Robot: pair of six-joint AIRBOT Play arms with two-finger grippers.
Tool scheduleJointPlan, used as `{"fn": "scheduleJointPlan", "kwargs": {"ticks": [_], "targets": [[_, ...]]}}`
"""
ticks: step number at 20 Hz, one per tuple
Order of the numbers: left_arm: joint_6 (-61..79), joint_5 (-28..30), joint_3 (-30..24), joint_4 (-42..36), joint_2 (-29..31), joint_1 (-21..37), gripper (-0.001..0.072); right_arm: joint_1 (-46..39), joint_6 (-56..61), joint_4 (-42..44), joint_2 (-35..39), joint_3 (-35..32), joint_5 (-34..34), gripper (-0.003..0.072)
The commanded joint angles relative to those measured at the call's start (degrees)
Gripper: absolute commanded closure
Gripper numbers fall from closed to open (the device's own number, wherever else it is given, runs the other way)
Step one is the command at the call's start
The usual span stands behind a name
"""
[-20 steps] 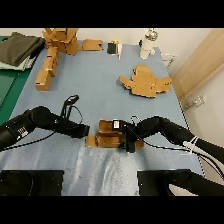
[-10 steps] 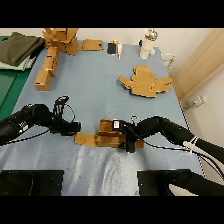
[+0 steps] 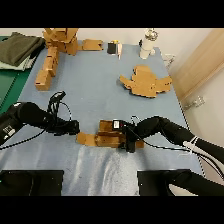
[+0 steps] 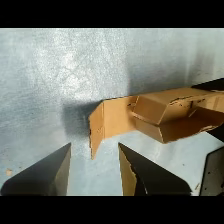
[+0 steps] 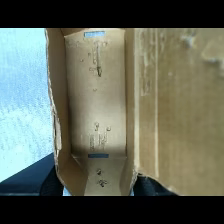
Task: Fold the box.
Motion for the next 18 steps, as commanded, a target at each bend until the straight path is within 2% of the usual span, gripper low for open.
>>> {"fn": "scheduleJointPlan", "kwargs": {"ticks": [1,2,3,7,11,14,18], "targets": [[-1.7,-1.2,0.1,0.9,1.9,0.2,0.0307,0.0,0.0,0.0,0.0,0.0,0.0,0.0165],[-3.0,-1.4,0.1,2.6,1.6,0.6,0.056,0.0,0.0,0.0,0.0,0.0,0.0,0.0165],[-4.5,-1.7,0.1,4.4,0.8,1.2,0.0699,0.0,0.0,0.0,0.0,0.0,0.0,0.0165],[-7.3,-1.6,0.1,5.6,-4.6,1.9,0.07,0.0,0.0,0.0,0.0,0.0,0.0,0.0165],[-7.3,1.1,0.1,4.1,-11.0,-3.9,0.07,0.0,0.0,0.0,0.0,0.0,0.0,0.0165],[-8.2,5.2,0.1,3.6,-12.5,-7.6,0.07,0.0,0.0,0.0,0.0,0.0,0.0,0.0165],[-8.3,5.5,0.1,3.1,-12.7,-8.0,0.0701,0.0,0.0,0.0,0.0,0.0,0.0,0.0165]]}}
